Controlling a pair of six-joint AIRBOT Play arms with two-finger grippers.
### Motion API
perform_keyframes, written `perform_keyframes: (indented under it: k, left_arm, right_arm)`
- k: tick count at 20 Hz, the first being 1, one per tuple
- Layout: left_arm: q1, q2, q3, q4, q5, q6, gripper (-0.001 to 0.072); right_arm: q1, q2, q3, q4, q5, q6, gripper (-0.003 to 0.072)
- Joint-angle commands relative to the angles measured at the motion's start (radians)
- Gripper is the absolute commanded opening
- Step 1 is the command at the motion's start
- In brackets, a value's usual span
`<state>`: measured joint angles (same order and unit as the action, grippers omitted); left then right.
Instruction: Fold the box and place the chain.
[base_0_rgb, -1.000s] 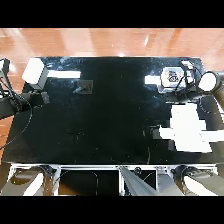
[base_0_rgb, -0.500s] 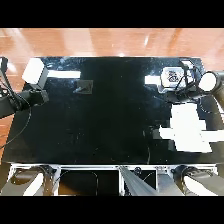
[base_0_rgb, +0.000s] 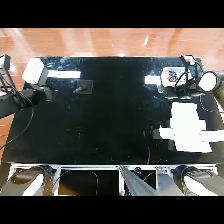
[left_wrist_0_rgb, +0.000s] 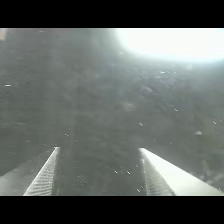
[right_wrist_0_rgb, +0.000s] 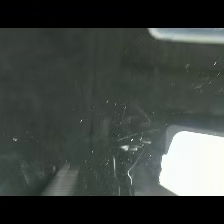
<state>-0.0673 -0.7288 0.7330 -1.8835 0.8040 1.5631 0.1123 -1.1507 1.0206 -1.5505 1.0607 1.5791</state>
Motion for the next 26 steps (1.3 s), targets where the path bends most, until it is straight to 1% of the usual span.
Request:
perform_keyframes:
  k: [1, 2, 4, 6, 8, 10, 11, 13, 14, 15, 17, 19, 21, 24, 26]
  left_arm:
    - [-0.067, -0.024, 0.001, -0.014, -0.01, -0.004, 0.0609]
    - [-0.087, -0.033, 0.001, -0.014, -0.01, -0.009, 0.0609]
    - [-0.121, -0.052, 0.001, -0.014, -0.009, -0.048, 0.0608]
    - [-0.146, -0.068, 0.001, -0.013, -0.009, -0.07, 0.0608]
    - [-0.156, -0.082, 0.001, -0.013, -0.01, -0.071, 0.0608]
    - [-0.156, -0.1, 0.001, -0.01, -0.027, -0.072, 0.0608]
    - [-0.156, -0.111, 0.001, -0.014, -0.031, -0.073, 0.0608]
    - [-0.156, -0.134, 0.001, -0.014, -0.026, -0.095, 0.0608]
    - [-0.156, -0.145, 0.001, -0.013, -0.026, -0.105, 0.0608]
    - [-0.156, -0.153, 0.001, -0.014, -0.026, -0.106, 0.0608]
    - [-0.156, -0.161, 0.001, -0.013, -0.031, -0.106, 0.0608]
    - [-0.156, -0.162, 0.001, -0.013, -0.031, -0.106, 0.0608]
    - [-0.158, -0.162, 0.001, -0.013, -0.031, -0.106, 0.0608]
    - [-0.158, -0.162, 0.001, -0.013, -0.031, -0.111, 0.0608]
    - [-0.158, -0.163, 0.001, -0.013, -0.032, -0.135, 0.0608]
  right_arm:
    - [-0.051, -0.001, 0.012, -0.01, 0.019, -0.022, 0.072]
    - [-0.107, -0.001, 0.026, -0.042, 0.023, -0.024, 0.072]
    - [-0.295, -0.001, 0.055, -0.062, -0.026, -0.028, 0.072]
    - [-0.524, -0.001, 0.061, -0.037, -0.069, -0.031, 0.072]
    - [-0.735, -0.001, 0.061, -0.035, -0.064, -0.003, 0.072]
    - [-0.893, -0.016, 0.061, -0.008, -0.105, -0.034, 0.072]
    - [-0.953, -0.041, 0.064, 0.042, -0.11, -0.072, 0.072]
    - [-1.046, -0.127, 0.075, 0.236, -0.083, -0.261, 0.072]
    - [-1.076, -0.172, 0.09, 0.317, -0.041, -0.38, 0.072]
    - [-1.101, -0.222, 0.118, 0.367, 0.043, -0.507, 0.072]
    - [-1.147, -0.303, 0.165, 0.423, 0.168, -0.634, 0.072]
    - [-1.189, -0.362, 0.196, 0.432, 0.258, -0.672, 0.072]
    - [-1.239, -0.394, 0.196, 0.432, 0.323, -0.695, 0.072]
    - [-1.319, -0.416, 0.173, 0.47, 0.373, -0.697, 0.072]
    - [-1.355, -0.428, 0.158, 0.468, 0.424, -0.697, 0.072]
